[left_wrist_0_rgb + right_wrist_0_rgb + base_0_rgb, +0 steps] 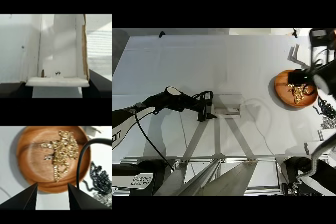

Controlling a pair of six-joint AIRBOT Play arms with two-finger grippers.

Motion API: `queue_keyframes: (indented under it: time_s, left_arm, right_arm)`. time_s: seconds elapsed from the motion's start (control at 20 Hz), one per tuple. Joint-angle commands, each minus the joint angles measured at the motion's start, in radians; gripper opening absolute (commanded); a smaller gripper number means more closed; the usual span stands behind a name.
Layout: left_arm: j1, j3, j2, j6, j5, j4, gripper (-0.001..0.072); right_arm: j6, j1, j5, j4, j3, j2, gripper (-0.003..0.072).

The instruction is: Fold the box and place the chain.

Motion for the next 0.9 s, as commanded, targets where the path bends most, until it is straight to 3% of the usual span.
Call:
queue_keyframes:
  time_s: [0.0,0.3,0.4,0.85]
  left_arm:
    - [0.0,0.0,0.0,0.0,0.0,0.0,0.0339]
    - [0.0,0.0,0.0,0.0,0.0,0.0,0.0339]
    - [0.0,0.0,0.0,0.0,0.0,0.0,0.0339]
    - [0.0,0.0,0.0,0.0,0.0,0.0,0.0339]
  right_arm:
    - [-0.185,-0.208,-0.037,0.126,0.0,-0.043,0.0415]
    - [-0.283,-0.429,-0.256,0.356,0.028,-0.152,0.0411]
    - [-0.355,-0.453,-0.264,0.426,0.081,-0.224,0.041]
    - [-0.34,-0.455,-0.323,0.396,0.151,-0.524,0.0415]
